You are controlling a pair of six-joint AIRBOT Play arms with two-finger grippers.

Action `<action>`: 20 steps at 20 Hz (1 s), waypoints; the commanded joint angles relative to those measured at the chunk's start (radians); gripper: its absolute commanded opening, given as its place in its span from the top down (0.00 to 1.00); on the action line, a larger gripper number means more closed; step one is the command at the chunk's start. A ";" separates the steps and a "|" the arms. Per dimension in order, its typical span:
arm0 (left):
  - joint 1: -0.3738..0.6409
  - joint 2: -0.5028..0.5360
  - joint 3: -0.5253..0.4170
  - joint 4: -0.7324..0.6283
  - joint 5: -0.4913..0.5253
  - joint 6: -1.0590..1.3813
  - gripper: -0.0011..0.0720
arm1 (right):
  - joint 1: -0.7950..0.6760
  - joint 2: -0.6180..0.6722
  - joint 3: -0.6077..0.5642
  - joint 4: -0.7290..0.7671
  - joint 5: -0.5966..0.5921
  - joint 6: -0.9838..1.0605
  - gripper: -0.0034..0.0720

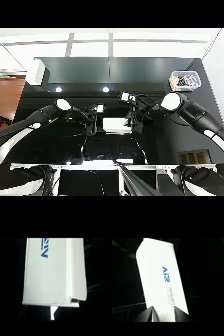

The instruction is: Fold the box and place the chain.

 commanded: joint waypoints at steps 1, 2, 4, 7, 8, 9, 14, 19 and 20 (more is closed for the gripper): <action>0.000 0.000 0.001 0.000 -0.001 0.002 0.51 | 0.001 0.000 -0.003 0.000 0.000 0.014 0.56; 0.000 0.000 0.001 0.000 -0.001 0.002 0.51 | 0.001 -0.001 -0.006 0.000 -0.003 0.014 0.56; 0.000 0.000 0.001 0.000 -0.001 0.002 0.50 | 0.001 -0.001 -0.010 0.000 -0.007 0.014 0.56; 0.000 0.000 0.001 0.000 -0.001 0.002 0.50 | 0.001 -0.001 -0.010 0.000 -0.008 0.014 0.56; 0.000 0.000 0.001 0.000 -0.001 0.002 0.50 | 0.001 -0.001 -0.010 0.000 -0.008 0.014 0.63; 0.000 0.000 0.001 0.000 -0.001 0.002 0.51 | 0.001 -0.001 -0.010 0.000 -0.008 0.014 0.69; 0.000 0.000 0.001 0.000 -0.001 0.002 0.51 | 0.001 -0.001 -0.010 0.000 -0.008 0.014 0.69; 0.000 0.000 0.001 0.000 -0.001 0.002 0.50 | 0.001 -0.005 -0.013 0.000 -0.015 0.026 0.69; 0.000 0.000 0.001 0.000 -0.001 0.002 0.50 | 0.001 -0.005 -0.013 0.000 -0.016 0.026 0.69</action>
